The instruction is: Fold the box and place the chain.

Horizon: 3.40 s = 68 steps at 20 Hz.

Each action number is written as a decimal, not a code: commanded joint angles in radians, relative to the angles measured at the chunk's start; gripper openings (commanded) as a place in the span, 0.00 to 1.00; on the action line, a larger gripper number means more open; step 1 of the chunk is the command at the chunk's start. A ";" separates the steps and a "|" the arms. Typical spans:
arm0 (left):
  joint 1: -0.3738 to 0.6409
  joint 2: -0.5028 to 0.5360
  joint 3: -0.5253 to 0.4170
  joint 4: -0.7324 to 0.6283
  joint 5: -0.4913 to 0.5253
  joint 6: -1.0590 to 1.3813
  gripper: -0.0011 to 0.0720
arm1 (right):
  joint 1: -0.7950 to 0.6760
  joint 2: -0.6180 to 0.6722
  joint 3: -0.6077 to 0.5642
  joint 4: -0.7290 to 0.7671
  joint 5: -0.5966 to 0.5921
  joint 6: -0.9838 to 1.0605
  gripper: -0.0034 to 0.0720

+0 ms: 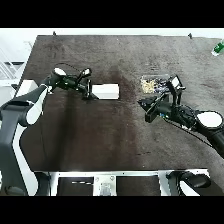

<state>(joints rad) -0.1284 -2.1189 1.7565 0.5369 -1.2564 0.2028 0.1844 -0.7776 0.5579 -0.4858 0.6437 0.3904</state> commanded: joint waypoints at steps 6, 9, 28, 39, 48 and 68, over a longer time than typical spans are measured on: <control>0.164 0.163 -0.002 -0.011 0.519 -0.379 0.04 | -0.016 0.013 -0.014 -0.001 -0.008 0.002 0.06; 0.277 0.194 -0.004 -0.010 0.665 -0.538 0.04 | -0.062 0.013 -0.014 0.000 -0.008 0.002 0.06; 0.386 0.122 -0.092 0.306 0.844 -1.055 0.04 | -0.087 0.012 -0.014 0.033 -0.008 0.002 0.06; 0.385 0.122 -0.087 0.425 0.803 -1.119 0.63 | -0.087 0.012 -0.014 0.034 -0.008 0.002 0.06; 0.385 0.148 -0.079 0.433 0.798 -1.118 1.00 | -0.087 0.012 -0.014 0.033 -0.008 0.001 0.06; 0.301 0.998 -0.519 0.418 0.875 -0.921 0.04 | -0.235 0.362 -0.069 0.029 -0.289 0.152 0.06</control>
<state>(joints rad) 0.2104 -1.3098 1.4311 0.9634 -0.5762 -0.7734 0.0093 -0.4580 0.5179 -0.4545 0.3393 0.4850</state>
